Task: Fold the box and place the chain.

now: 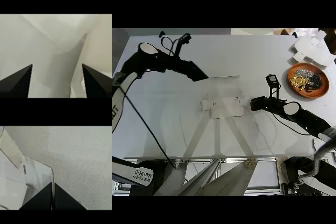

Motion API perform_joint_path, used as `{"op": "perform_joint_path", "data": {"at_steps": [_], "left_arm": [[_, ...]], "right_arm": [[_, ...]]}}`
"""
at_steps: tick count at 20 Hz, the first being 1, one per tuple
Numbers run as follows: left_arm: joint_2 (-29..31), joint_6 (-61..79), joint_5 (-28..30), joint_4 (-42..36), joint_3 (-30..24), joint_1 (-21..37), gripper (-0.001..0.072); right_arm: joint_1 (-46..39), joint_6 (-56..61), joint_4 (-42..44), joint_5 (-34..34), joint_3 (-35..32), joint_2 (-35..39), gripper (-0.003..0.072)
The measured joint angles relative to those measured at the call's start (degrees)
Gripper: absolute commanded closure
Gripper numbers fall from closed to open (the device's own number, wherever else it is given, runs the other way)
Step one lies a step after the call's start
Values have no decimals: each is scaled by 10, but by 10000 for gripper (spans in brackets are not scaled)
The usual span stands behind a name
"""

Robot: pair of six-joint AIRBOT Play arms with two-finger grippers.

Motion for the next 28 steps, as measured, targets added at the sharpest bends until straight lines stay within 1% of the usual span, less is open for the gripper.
{"op": "perform_joint_path", "data": {"at_steps": [3,7,12,15,20,24,28], "left_arm": [[-23,28,-13,-16,7,-16,14],[-35,49,-20,-25,10,-22,14],[-38,57,-6,-30,11,5,14],[-38,59,-17,-14,11,23,14],[-38,74,-51,13,11,28,14],[-38,85,-64,18,11,22,14],[-38,101,-70,19,11,1,14]], "right_arm": [[0,0,0,0,0,0,678],[0,0,0,0,0,0,678],[0,0,0,0,0,0,678],[0,0,0,0,0,0,678],[0,0,0,0,0,0,678],[0,0,0,0,0,0,678],[0,0,0,0,0,0,678]]}}
